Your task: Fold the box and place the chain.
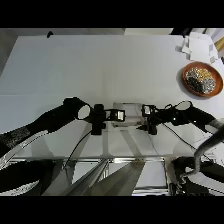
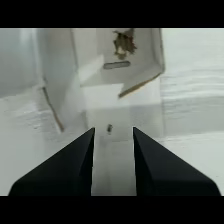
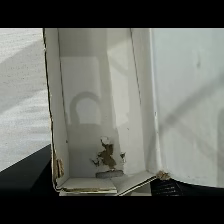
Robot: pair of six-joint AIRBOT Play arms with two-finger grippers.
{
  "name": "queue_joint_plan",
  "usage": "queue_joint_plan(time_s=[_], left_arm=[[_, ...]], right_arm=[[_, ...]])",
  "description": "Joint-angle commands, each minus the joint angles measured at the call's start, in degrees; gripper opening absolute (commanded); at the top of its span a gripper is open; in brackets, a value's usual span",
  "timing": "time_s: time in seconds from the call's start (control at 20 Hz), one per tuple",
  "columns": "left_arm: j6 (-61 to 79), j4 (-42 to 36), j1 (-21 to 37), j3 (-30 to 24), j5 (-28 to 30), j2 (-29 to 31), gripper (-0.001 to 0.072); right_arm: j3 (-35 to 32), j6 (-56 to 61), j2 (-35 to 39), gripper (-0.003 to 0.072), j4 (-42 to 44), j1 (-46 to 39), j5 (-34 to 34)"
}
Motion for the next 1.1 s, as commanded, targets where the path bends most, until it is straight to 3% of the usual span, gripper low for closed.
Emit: queue_joint_plan(time_s=[0.0,0.35,1.05], left_arm=[[2.4,-0.4,1.6,0.0,2.0,0.0,0.0274],[2.6,-4.5,1.7,0.0,5.9,-0.3,0.0275],[2.7,-9.9,-1.1,0.0,5.4,-2.6,0.0266]], right_arm=[[0.0,0.0,0.0,0.0297,0.0,0.0,0.0],[0.0,0.0,0.0,0.0297,0.0,0.0,0.0],[0.0,0.0,0.0,0.0297,0.0,0.0,0.0]])
